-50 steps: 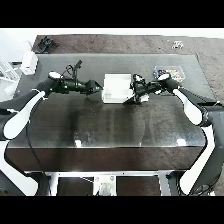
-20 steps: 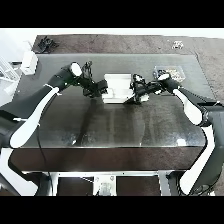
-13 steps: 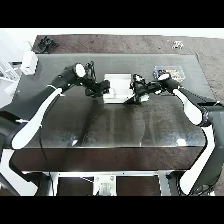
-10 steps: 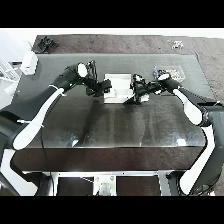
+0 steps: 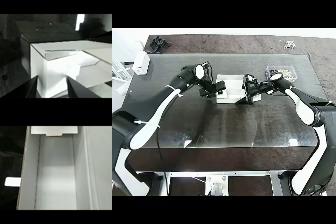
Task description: Fold the box and place the chain.
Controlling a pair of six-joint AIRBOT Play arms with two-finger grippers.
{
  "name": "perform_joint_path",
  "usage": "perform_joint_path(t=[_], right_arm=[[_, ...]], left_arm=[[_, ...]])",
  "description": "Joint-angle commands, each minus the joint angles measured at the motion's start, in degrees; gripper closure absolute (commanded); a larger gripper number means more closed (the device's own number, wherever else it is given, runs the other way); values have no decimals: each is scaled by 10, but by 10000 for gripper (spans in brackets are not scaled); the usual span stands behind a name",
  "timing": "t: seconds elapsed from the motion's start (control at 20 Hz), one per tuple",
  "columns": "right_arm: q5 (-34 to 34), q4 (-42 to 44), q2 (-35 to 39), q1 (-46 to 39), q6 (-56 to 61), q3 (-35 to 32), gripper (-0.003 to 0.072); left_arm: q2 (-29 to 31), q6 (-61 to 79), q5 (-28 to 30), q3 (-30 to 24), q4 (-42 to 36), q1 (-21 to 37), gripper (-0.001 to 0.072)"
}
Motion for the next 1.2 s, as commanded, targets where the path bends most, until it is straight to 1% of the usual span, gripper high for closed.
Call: perform_joint_path(t=[0.0, 0.15, 0.2, 0.4, 0.5, 0.65, 0.85, 1.15], right_arm=[[0, 0, 0, 0, 0, 0, 57], [0, 0, 0, 0, 0, 0, 56], [0, 0, 0, 0, 0, 0, 56], [0, 0, 0, 0, 0, 0, 56], [0, 0, 0, 0, 0, 0, 56], [0, 0, 0, 0, 0, 0, 56], [0, 0, 0, 0, 0, 0, 56], [0, 0, 0, 0, 0, 0, 56]], left_arm=[[-1, -20, 7, 1, 28, -4, 300], [-7, -26, 9, 7, 38, -9, 300], [-17, -32, -8, 23, 42, -11, 300], [-65, -56, -104, 112, 79, -22, 300], [-76, -65, -137, 137, 94, -22, 299], [-90, -75, -156, 160, 112, -27, 300], [-129, -77, -195, 221, 114, -33, 300], [-130, -81, -196, 222, 116, -40, 300]])
